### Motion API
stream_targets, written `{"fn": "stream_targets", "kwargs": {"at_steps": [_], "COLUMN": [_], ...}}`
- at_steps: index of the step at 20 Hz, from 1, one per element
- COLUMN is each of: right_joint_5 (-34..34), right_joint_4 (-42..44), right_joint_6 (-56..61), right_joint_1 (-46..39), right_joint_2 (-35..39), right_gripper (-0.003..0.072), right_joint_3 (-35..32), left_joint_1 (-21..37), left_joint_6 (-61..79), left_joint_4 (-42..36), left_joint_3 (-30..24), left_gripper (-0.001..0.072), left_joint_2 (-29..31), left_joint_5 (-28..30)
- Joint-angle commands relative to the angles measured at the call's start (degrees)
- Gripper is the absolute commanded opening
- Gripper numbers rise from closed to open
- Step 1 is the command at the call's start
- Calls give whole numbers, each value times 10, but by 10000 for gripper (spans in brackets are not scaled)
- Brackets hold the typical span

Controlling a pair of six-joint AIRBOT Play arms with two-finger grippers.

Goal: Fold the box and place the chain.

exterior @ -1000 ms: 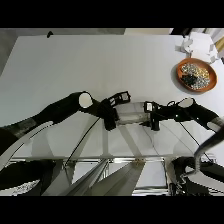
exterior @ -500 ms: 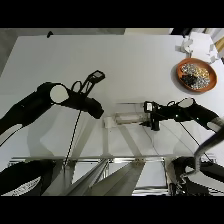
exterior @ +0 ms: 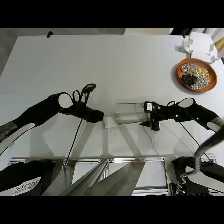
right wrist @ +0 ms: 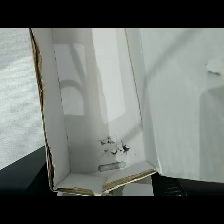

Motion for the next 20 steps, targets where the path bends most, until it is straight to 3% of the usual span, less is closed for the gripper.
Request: {"fn": "stream_targets", "kwargs": {"at_steps": [1, 9, 16, 20], "right_joint_5": [0, 0, 0, 0], "right_joint_4": [0, 0, 0, 0], "right_joint_6": [0, 0, 0, 0], "right_joint_1": [0, 0, 0, 0], "right_joint_2": [0, 0, 0, 0], "right_gripper": [295, 296, 296, 295], "right_joint_3": [0, 0, 0, 0], "left_joint_1": [-21, -30, 5, -3], "left_joint_6": [-3, -2, -35, -32], "left_joint_4": [-34, -34, 31, 18], "left_joint_3": [-4, -4, -4, -4], "left_gripper": [3, 3, 2, 2], "left_joint_2": [-30, -44, -5, -9], "left_joint_5": [19, 27, -6, 9]}}
